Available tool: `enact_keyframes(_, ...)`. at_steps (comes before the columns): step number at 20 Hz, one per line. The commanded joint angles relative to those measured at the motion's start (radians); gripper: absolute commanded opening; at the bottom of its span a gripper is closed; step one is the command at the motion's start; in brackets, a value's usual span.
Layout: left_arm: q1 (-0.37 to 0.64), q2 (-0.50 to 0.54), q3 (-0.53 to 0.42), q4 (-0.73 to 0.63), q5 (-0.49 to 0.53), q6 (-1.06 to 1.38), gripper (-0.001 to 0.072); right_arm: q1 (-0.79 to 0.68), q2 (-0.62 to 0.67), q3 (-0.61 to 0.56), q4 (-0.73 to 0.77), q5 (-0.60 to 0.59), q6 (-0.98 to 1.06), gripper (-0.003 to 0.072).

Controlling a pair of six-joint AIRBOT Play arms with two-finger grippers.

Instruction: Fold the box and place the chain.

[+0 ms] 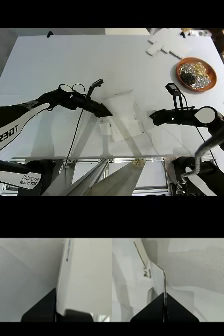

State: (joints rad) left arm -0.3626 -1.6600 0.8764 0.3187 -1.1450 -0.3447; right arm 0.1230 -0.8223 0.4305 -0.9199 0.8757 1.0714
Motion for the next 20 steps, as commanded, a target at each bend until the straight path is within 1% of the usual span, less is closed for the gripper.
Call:
enact_keyframes(1,-0.001,0.021,0.001,-0.030,0.025,0.178,0.0005,0.000,0.002,0.000,0.052,0.011,0.000,0.0073)
enact_keyframes(3,-0.002,0.057,0.001,-0.027,0.049,0.277,0.0005,0.000,0.002,0.001,0.080,0.037,0.000,0.0215)
enact_keyframes(4,-0.004,0.080,0.001,-0.021,0.071,0.296,0.0005,0.000,0.002,0.004,0.093,0.057,0.001,0.0267)
enact_keyframes(5,-0.010,0.103,0.004,0.007,0.087,0.306,0.0009,0.000,0.006,0.010,0.100,0.082,0.001,0.0309)
enact_keyframes(6,-0.021,0.127,0.013,0.068,0.095,0.307,0.0006,0.000,0.015,0.022,0.106,0.111,0.001,0.0326)
enact_keyframes(8,-0.056,0.156,0.035,0.223,0.095,0.287,0.0006,0.000,0.052,0.058,0.105,0.168,0.002,0.0336)
enact_keyframes(9,-0.076,0.163,0.041,0.279,0.095,0.288,0.0006,0.000,0.076,0.074,0.105,0.187,0.005,0.0336)
enact_keyframes(11,-0.119,0.166,0.047,0.359,0.097,0.299,0.0006,0.000,0.146,0.092,0.096,0.200,0.005,0.0336)
enact_keyframes(12,-0.140,0.166,0.047,0.377,0.112,0.325,0.0007,0.000,0.189,0.093,0.079,0.200,0.005,0.0336)
enact_keyframes(13,-0.156,0.166,0.047,0.364,0.134,0.347,0.0008,0.000,0.232,0.093,0.045,0.206,0.006,0.0336)
enact_keyframes(16,-0.182,0.161,0.047,0.223,0.220,0.373,0.0006,0.000,0.325,0.093,-0.096,0.233,0.062,0.0336)
enact_keyframes(18,-0.189,0.158,0.047,0.216,0.257,0.417,0.0005,0.000,0.354,0.093,-0.166,0.251,0.100,0.0336)
enact_keyframes(20,-0.191,0.153,0.047,0.220,0.278,0.417,0.0005,0.000,0.356,0.092,-0.184,0.264,0.110,0.0336)
